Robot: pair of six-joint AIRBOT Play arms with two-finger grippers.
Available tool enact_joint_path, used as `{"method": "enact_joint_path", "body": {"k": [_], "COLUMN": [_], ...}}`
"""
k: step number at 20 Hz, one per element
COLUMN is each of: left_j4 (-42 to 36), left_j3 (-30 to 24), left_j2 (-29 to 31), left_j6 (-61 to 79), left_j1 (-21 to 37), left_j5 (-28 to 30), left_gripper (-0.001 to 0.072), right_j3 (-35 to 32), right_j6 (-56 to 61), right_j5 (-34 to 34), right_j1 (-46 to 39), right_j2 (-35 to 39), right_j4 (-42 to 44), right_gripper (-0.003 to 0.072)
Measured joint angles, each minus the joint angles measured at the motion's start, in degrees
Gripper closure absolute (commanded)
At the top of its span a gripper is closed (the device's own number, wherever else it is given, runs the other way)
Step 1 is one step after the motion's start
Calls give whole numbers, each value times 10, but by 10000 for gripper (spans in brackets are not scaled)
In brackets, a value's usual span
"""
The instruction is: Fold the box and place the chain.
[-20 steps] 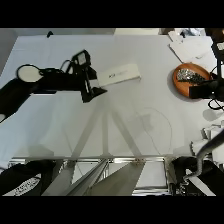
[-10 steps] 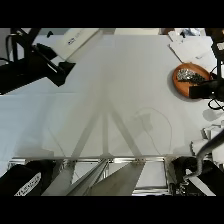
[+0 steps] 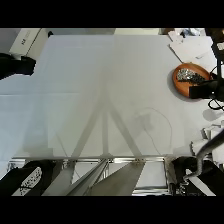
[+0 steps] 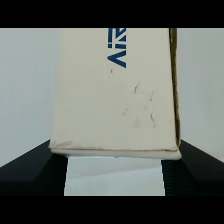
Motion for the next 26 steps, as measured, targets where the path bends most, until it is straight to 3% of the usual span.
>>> {"method": "enact_joint_path", "body": {"k": [8, 14, 15, 16, 20, 21, 26], "left_j4": [-16, -11, -10, -8, 2, 4, 10], "left_j3": [0, 0, 0, 0, 0, 0, 0], "left_j2": [-206, -312, -323, -335, -358, -356, -300], "left_j6": [-12, -12, -12, -12, -11, -11, -4], "left_j1": [54, 58, 58, 58, 58, 59, 59], "left_j5": [82, 134, 142, 144, 149, 148, 133], "left_gripper": [697, 693, 638, 493, 43, 12, 13], "right_j3": [0, 0, 0, 0, 0, 0, 0], "right_j6": [0, 0, 0, 0, 0, 0, 0], "right_j5": [0, 0, 0, 0, 0, 0, 0], "right_j1": [0, 0, 0, 0, 0, 0, 0], "right_j2": [0, 0, 0, 0, 0, 0, 0], "right_j4": [0, 0, 0, 0, 0, 0, 0], "right_gripper": [673, 673, 673, 673, 673, 673, 673]}}
